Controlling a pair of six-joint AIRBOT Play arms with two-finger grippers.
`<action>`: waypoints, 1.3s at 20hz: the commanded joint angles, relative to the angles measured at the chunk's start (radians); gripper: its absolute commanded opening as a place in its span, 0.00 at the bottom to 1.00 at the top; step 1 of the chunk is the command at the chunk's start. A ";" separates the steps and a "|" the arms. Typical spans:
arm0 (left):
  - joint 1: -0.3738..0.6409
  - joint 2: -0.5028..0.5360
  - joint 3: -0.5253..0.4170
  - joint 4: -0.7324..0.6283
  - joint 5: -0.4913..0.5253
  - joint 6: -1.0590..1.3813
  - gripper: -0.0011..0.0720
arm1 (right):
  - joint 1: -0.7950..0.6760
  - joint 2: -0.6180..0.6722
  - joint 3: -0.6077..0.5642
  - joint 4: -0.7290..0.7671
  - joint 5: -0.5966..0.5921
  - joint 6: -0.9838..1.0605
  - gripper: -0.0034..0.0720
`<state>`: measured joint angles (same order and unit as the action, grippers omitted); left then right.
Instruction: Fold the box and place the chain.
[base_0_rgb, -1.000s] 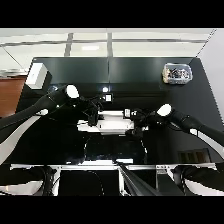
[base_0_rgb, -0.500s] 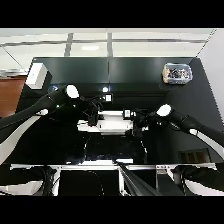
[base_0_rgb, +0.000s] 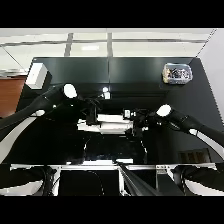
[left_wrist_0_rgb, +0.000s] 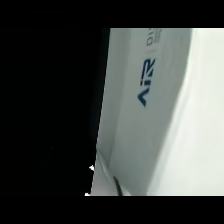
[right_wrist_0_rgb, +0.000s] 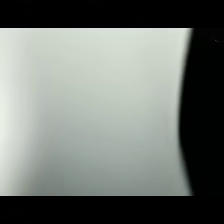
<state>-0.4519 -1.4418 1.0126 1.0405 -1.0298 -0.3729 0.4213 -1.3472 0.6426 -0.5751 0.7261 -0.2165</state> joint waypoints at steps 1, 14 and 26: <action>0.034 0.087 0.001 0.206 -0.042 -0.328 0.90 | 0.001 -0.001 0.000 -0.003 0.007 -0.001 0.74; 0.081 0.257 -0.309 -0.465 -0.107 -0.359 0.05 | 0.000 -0.001 0.000 -0.004 0.014 -0.007 0.22; 0.024 0.123 -0.250 -0.427 0.417 -0.333 0.05 | 0.000 0.000 0.000 -0.004 0.013 0.007 0.22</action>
<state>-0.4278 -1.2675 0.7467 0.5739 -0.6724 -0.7071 0.4213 -1.3472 0.6434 -0.5797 0.7399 -0.2100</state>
